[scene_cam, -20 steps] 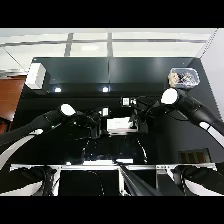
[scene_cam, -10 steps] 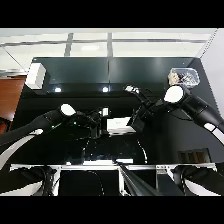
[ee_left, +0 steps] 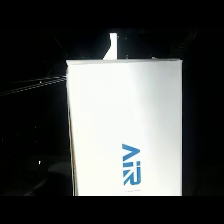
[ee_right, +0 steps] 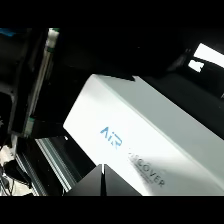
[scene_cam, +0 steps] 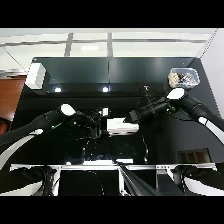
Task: Fold the box and place the chain.
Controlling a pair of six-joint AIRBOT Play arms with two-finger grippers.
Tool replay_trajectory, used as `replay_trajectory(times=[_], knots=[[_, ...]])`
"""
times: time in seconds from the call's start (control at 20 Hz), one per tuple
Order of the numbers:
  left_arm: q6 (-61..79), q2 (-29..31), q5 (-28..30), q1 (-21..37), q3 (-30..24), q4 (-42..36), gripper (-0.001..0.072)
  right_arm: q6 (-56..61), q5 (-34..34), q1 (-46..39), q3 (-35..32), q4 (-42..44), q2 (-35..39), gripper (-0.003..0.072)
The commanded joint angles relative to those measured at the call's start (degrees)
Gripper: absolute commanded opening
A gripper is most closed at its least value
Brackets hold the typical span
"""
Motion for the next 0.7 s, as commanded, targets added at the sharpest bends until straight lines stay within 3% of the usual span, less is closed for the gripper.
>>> replay_trajectory(times=[0.0, 0.65], knots=[[0.00, -0.02, 0.00, 0.00, 0.04, 0.02, 0.0334, 1.60, -0.92, -0.83, -0.52, -1.75, -2.60, 0.0014], [0.00, -0.02, 0.00, 0.00, 0.04, 0.00, 0.0334, -0.66, -1.09, -0.90, -0.57, -6.16, -4.37, 0.0015]])
